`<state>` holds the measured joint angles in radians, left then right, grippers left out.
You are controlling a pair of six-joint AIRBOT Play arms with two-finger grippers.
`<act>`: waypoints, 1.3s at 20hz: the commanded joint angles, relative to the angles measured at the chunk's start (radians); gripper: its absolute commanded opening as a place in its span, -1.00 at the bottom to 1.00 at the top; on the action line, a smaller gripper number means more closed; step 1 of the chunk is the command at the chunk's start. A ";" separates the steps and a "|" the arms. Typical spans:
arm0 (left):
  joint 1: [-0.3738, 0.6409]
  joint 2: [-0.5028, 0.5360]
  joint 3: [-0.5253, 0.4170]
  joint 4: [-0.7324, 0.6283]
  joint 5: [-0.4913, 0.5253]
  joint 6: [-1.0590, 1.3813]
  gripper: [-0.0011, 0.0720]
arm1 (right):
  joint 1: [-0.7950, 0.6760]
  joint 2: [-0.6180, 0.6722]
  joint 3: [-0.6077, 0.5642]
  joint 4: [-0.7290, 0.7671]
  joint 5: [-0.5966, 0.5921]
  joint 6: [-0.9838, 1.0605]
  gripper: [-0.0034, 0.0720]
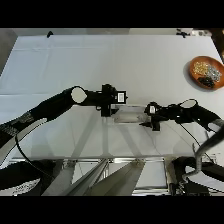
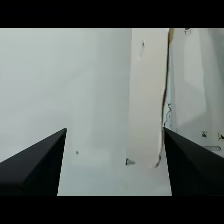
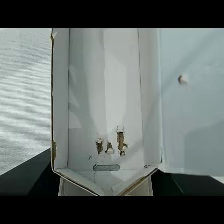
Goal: Fold the box and place the chain.
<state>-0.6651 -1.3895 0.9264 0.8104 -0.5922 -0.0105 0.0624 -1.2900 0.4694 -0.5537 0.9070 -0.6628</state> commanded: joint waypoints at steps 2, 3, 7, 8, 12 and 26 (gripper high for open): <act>0.000 0.035 0.000 0.193 -0.097 -0.236 0.85 | 0.001 0.000 0.000 0.001 0.002 0.000 0.31; 0.000 0.050 0.000 0.231 -0.109 -0.288 0.85 | 0.001 0.000 0.000 0.001 0.001 0.000 0.31; 0.000 0.153 0.000 0.426 -0.186 -0.579 0.73 | 0.001 0.000 0.000 0.001 0.002 0.000 0.31; 0.000 0.187 0.000 0.458 -0.228 -0.687 0.70 | 0.001 0.000 0.000 0.001 0.002 0.000 0.31; -0.006 0.280 0.000 0.393 -0.457 -0.836 -0.94 | 0.001 0.000 0.000 0.001 0.002 0.000 0.31; -0.183 0.026 -0.004 -0.133 0.177 -0.592 -0.95 | 0.001 0.000 0.000 0.001 0.002 0.000 0.31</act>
